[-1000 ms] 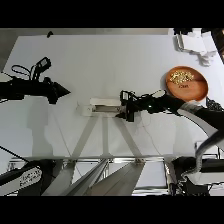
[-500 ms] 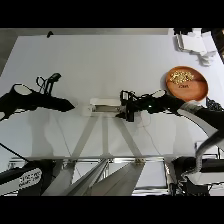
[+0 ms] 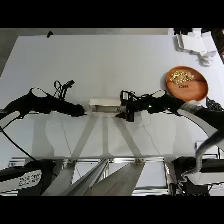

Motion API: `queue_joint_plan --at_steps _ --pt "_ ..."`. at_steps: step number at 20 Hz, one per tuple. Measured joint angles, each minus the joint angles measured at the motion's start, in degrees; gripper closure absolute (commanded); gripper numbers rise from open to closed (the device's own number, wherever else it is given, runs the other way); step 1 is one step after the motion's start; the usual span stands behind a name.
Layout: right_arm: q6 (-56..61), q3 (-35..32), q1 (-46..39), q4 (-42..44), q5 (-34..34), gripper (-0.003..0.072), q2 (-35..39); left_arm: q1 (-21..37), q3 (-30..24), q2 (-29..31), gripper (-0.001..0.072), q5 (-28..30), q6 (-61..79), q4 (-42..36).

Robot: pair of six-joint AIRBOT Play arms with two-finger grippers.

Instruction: Fold the box and place the chain.

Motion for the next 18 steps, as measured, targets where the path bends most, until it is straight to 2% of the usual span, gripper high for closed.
queue_joint_plan --at_steps 1,2,7,9,13,16,18 --pt "0.0 0.0 0.0 0.0 0.0 0.0164 0.0 -0.1 0.0 0.4 0.0455 0.0 0.0 -0.5" --pt "0.0 0.0 0.0 0.0 -0.1 0.0164 0.0 -0.2 0.0 0.8 0.0388 0.4 -0.2 -1.1" --pt "0.0 0.0 0.0 0.0 0.0 0.0164 0.0 -0.3 0.0 2.6 0.0396 1.3 0.0 -2.4" --pt "0.0 0.0 0.0 0.0 0.0 0.0164 0.0 -0.3 0.0 2.9 0.0507 1.6 0.1 -1.3" --pt "0.0 0.0 0.0 0.0 0.0 0.0164 0.0 -0.3 0.0 3.1 0.0502 3.9 -0.2 2.1" --pt "0.0 0.0 0.0 0.0 0.0 0.0164 0.0 -0.3 0.0 3.1 0.051 7.8 -1.9 2.9" --pt "0.0 0.0 0.0 0.0 0.0 0.0164 0.0 -0.3 0.0 3.1 0.0581 9.1 -3.4 3.1"
